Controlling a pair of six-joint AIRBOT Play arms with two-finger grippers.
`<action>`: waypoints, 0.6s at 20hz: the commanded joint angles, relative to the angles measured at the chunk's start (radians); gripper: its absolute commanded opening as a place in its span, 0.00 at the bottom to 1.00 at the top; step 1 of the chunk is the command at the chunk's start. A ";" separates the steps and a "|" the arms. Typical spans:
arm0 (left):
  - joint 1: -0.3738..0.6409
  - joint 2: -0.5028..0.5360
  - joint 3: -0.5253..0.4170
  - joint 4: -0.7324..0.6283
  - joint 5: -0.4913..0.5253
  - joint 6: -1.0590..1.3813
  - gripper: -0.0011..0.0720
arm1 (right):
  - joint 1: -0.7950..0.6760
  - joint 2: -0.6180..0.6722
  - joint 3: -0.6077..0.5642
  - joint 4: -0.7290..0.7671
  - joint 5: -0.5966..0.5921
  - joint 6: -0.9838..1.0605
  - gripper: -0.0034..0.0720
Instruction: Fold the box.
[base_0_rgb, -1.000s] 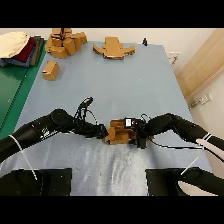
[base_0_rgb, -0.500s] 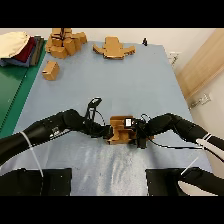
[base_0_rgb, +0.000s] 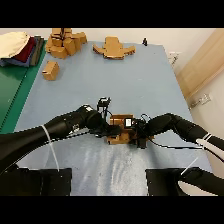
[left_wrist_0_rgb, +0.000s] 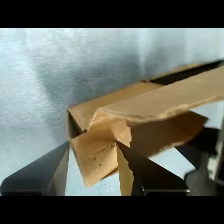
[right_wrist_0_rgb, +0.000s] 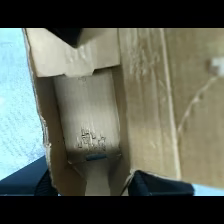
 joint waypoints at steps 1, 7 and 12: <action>-0.035 -0.053 0.068 0.128 -0.119 -0.159 0.59 | 0.001 -0.001 0.001 0.000 0.000 0.000 0.71; -0.060 -0.120 0.143 0.151 -0.204 -0.175 0.59 | 0.001 -0.001 0.001 0.000 0.000 0.000 0.71; -0.066 -0.186 0.205 0.154 -0.232 -0.182 0.59 | 0.001 -0.001 0.001 0.000 0.000 0.000 0.71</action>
